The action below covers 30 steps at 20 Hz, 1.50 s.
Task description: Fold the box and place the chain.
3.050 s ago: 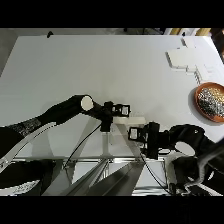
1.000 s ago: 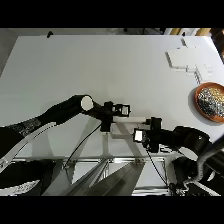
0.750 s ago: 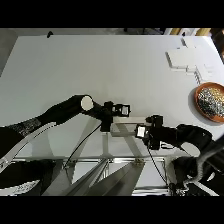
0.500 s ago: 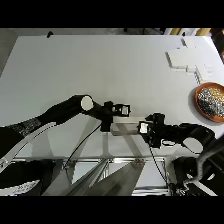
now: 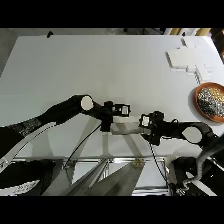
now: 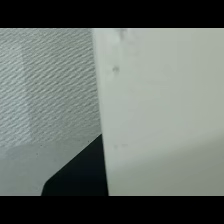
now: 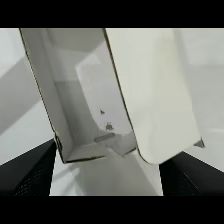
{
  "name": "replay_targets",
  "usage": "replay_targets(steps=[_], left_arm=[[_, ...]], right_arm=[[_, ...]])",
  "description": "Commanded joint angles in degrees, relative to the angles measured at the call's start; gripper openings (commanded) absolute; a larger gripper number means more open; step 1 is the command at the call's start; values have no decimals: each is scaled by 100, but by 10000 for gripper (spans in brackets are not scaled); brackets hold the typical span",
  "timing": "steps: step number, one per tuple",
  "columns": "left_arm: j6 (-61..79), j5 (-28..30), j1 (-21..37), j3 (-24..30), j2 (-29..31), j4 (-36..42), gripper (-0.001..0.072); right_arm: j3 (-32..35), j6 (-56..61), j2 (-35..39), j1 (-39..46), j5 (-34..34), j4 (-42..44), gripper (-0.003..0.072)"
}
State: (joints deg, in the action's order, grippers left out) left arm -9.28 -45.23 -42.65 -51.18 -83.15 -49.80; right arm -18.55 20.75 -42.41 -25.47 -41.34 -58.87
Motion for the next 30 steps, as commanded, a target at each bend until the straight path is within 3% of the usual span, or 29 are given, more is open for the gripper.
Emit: replay_targets(steps=[1, 9, 22, 26, 28, 30], left_arm=[[2, -2, 4, -7, 2, 0, 12], [2, -4, 4, -7, 2, 0, 12], [2, -2, 4, -7, 2, 0, 12], [2, -4, 4, -7, 2, 0, 12], [2, -2, 4, -7, 2, 0, 12], [2, -4, 4, -7, 2, 0, 12]], right_arm=[[-2, -835, -271, 219, -35, 682, 669], [0, -2238, -640, 1095, -391, 1207, 668], [0, -3665, -1722, 1108, -321, 2168, 665], [0, -3930, -1832, 1108, -299, 2330, 636], [0, -3934, -1864, 1108, -295, 2330, 522], [0, -3974, -1926, 1108, -295, 2330, 500]])
